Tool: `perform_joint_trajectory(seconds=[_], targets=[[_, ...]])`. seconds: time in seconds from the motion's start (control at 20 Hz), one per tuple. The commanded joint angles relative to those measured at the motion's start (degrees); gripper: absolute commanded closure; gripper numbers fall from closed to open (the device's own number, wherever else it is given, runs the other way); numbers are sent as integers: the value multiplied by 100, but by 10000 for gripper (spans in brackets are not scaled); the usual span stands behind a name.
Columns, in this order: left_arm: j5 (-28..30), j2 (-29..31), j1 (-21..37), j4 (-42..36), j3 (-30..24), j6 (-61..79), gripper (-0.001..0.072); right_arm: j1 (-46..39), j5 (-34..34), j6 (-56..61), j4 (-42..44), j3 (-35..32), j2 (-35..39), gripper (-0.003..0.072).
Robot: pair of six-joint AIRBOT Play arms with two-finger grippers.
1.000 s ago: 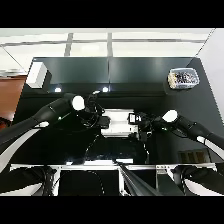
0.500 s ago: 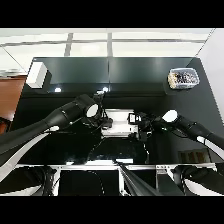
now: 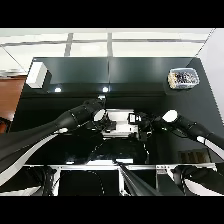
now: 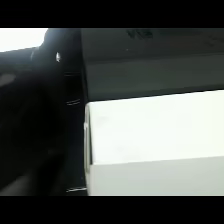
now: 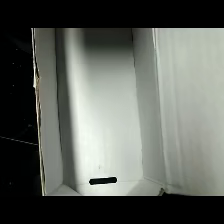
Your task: Fold the box and place the chain.
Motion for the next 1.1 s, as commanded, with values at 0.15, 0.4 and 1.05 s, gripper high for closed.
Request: perform_joint_trajectory(seconds=[0.15,0.4,1.05], targets=[[302,-31,-72,-2,4,-352,689,4,2,2,0,2,0,559],[240,-31,-68,-107,11,-348,333,4,4,2,-2,4,0,559],[-273,-33,-90,518,382,-695,314,4,2,2,-2,4,0,560]])
